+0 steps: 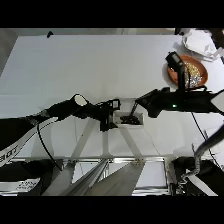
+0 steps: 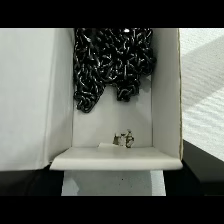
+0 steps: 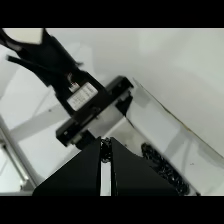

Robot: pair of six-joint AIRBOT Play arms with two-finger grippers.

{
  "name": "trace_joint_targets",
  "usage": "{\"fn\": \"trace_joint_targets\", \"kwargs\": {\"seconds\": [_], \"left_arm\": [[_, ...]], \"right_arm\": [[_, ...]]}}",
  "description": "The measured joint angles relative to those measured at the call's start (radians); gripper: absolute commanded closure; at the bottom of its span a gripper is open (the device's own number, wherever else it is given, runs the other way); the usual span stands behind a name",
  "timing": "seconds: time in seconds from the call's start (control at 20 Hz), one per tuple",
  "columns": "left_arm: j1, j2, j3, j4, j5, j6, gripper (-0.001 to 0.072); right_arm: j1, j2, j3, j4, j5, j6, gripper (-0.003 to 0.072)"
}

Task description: Fold the box and place the chain.

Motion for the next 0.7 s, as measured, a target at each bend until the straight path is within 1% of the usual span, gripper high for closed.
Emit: {"fn": "trace_joint_targets", "kwargs": {"seconds": [0.25, 0.3, 0.35, 0.5, 0.65, 0.7], "left_arm": [[0.0, 0.0, 0.0, 0.0, 0.0, 0.0, 0.03], [0.0, 0.0, 0.0, 0.0, 0.0, 0.0, 0.03], [0.0, 0.0, 0.0, 0.0, 0.0, 0.0, 0.03], [0.0, 0.0, 0.0, 0.0, 0.0, 0.0, 0.03], [0.0, 0.0, 0.0, 0.0, 0.0, 0.0, 0.03], [0.0, 0.0, 0.0, 0.0, 0.0, 0.0, 0.03]], "right_arm": [[0.019, -0.148, -0.051, -0.015, 0.008, -0.032, 0.0662], [0.031, -0.174, -0.058, -0.019, 0.006, -0.036, 0.0622], [0.045, -0.196, -0.063, -0.021, -0.002, -0.04, 0.0619], [0.085, -0.246, -0.078, -0.034, -0.053, -0.043, 0.0619], [0.11, -0.269, -0.086, -0.068, -0.113, -0.024, 0.0615], [0.114, -0.272, -0.089, -0.08, -0.126, -0.016, 0.055]]}}
